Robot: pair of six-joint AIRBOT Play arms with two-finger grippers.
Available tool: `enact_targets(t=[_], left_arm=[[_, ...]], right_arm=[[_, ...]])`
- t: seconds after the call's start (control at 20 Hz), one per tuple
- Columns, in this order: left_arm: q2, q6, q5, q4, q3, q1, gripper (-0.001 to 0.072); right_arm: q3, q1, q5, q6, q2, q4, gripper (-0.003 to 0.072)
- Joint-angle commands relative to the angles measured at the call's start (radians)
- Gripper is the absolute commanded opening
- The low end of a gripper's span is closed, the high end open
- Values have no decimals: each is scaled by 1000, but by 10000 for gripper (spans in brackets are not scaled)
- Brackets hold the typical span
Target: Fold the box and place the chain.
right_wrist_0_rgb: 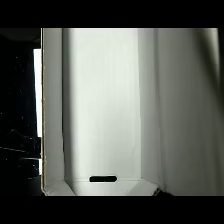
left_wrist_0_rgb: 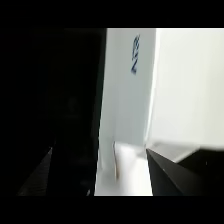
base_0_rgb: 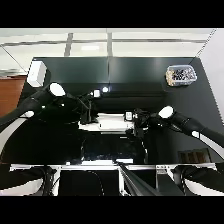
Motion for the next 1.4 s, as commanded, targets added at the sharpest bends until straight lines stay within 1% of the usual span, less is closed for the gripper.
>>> enact_targets(t=[0.0,0.05,0.1,0.15,0.2,0.25,0.3,0.35,0.4,0.5,0.55,0.6,0.65,0.7,0.75,0.8,0.85,0.95,1.0,1.2,1.35], left_arm=[[71,-225,-26,173,6,31,609],[84,-280,-56,171,6,38,378],[88,-315,-108,169,6,40,95],[84,-332,-189,135,3,40,26],[75,-338,-267,62,-6,39,26],[65,-338,-317,-46,-27,35,26],[59,-333,-322,-158,-54,27,26],[55,-298,-298,-249,-74,18,26],[54,-264,-253,-329,-89,10,26],[54,-222,-117,-484,-92,8,26],[54,-208,-27,-554,-93,7,25],[54,-192,69,-586,-93,3,25],[54,-191,166,-571,-93,-5,25],[50,-192,246,-516,-93,-17,26],[40,-199,297,-433,-93,-30,25],[24,-212,304,-354,-93,-41,25],[6,-230,286,-305,-93,-50,26],[-31,-270,244,-246,-93,-62,26],[-45,-296,239,-225,-93,-63,25],[-76,-319,217,-210,-92,-61,25],[-58,-323,205,-191,-48,-36,24]], right_arm=[[1,1,1,1,0,0,366],[1,1,0,1,0,0,366],[1,1,0,1,0,0,366],[1,1,0,1,0,0,366],[1,1,0,1,0,0,366],[1,1,1,1,0,0,366],[1,1,1,1,0,0,366],[1,1,1,1,0,0,366],[1,1,1,1,0,0,366],[1,1,1,1,0,0,366],[1,1,0,1,0,0,366],[1,1,0,1,0,0,366],[1,1,0,1,0,0,366],[1,1,0,1,0,0,366],[1,1,0,1,0,0,366],[1,1,0,1,0,0,366],[1,1,0,1,0,0,366],[1,1,0,1,0,0,366],[1,1,0,1,0,0,366],[1,1,0,1,0,0,366],[1,1,0,1,0,0,366]])
